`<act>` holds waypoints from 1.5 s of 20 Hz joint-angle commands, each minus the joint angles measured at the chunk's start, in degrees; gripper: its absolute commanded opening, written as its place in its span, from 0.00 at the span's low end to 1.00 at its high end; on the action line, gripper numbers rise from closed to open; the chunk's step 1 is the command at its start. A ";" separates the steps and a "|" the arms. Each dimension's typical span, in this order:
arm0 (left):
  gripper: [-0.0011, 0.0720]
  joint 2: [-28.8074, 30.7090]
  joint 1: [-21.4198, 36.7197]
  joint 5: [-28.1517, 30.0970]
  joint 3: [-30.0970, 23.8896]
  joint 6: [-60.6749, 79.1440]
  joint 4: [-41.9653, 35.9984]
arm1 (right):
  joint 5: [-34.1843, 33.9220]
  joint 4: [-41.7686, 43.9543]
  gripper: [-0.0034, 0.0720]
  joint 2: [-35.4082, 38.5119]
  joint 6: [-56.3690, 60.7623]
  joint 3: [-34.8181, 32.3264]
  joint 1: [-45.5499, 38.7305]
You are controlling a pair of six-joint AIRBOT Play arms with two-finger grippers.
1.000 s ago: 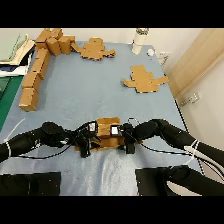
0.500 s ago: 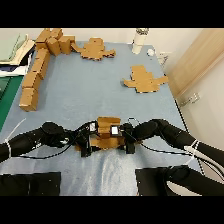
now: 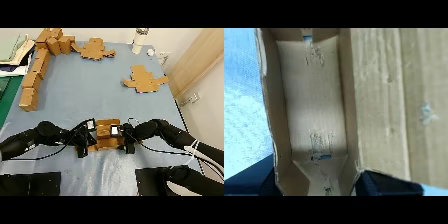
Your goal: Fold the box.
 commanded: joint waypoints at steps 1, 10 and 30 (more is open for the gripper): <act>0.03 7.80 0.33 -4.42 0.07 -28.74 16.61 | 0.02 -0.04 0.79 0.04 0.00 0.04 -0.02; 0.03 26.91 3.91 -14.69 -0.28 -118.44 54.69 | 0.02 -0.02 0.79 0.04 0.00 0.04 -0.02; 0.03 3.82 -8.63 2.34 -0.28 -116.21 37.35 | 0.00 -0.02 0.79 0.04 0.00 0.04 -0.02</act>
